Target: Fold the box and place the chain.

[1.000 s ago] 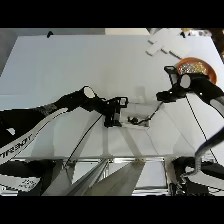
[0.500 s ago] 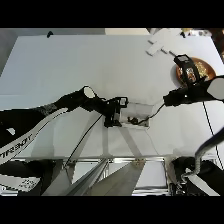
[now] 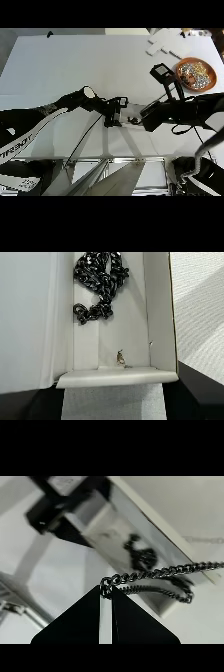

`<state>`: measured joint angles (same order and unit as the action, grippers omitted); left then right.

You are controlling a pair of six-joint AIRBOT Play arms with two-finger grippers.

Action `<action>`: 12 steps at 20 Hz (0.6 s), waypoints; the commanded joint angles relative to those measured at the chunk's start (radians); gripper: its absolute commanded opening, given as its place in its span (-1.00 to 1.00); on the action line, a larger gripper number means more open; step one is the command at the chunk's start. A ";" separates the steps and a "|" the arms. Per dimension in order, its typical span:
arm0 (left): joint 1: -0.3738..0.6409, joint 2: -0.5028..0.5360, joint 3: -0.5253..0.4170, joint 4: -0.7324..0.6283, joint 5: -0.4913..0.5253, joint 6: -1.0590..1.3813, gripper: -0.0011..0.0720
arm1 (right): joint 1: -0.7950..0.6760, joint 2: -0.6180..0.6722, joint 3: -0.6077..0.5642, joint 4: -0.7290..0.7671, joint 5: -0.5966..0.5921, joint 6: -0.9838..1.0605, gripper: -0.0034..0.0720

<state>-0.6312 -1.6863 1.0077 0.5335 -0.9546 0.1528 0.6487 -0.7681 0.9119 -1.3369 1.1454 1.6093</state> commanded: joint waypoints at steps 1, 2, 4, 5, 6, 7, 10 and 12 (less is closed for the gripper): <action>0.000 0.000 0.000 0.000 0.000 0.000 -0.50 | 0.095 0.003 0.000 0.063 -0.106 0.039 -0.86; 0.000 0.000 0.000 0.000 0.001 0.000 -0.50 | 0.104 0.002 0.000 0.072 -0.129 0.042 -0.86; 0.000 0.000 0.000 0.000 0.000 0.000 -0.50 | 0.113 -0.005 0.000 0.078 -0.149 0.045 -0.86; 0.000 0.000 0.000 0.000 0.000 0.000 -0.50 | 0.113 -0.016 0.000 0.077 -0.145 0.054 -0.86; 0.000 0.000 0.000 0.000 0.000 0.000 -0.50 | 0.113 -0.033 -0.002 0.077 -0.144 0.059 -0.86; 0.000 0.000 0.000 0.000 0.000 0.000 -0.50 | 0.113 -0.055 -0.006 0.076 -0.146 0.059 -0.86; 0.000 0.000 0.000 0.000 0.000 0.000 -0.50 | 0.112 -0.097 -0.011 -0.002 -0.151 0.099 -0.86; 0.000 0.000 0.000 0.000 0.000 0.000 -0.50 | 0.111 -0.083 -0.011 -0.141 -0.154 0.202 -0.86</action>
<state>-0.6312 -1.6863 1.0077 0.5331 -0.9546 0.1528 0.7578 -0.8444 0.9024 -1.3380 1.0008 1.7096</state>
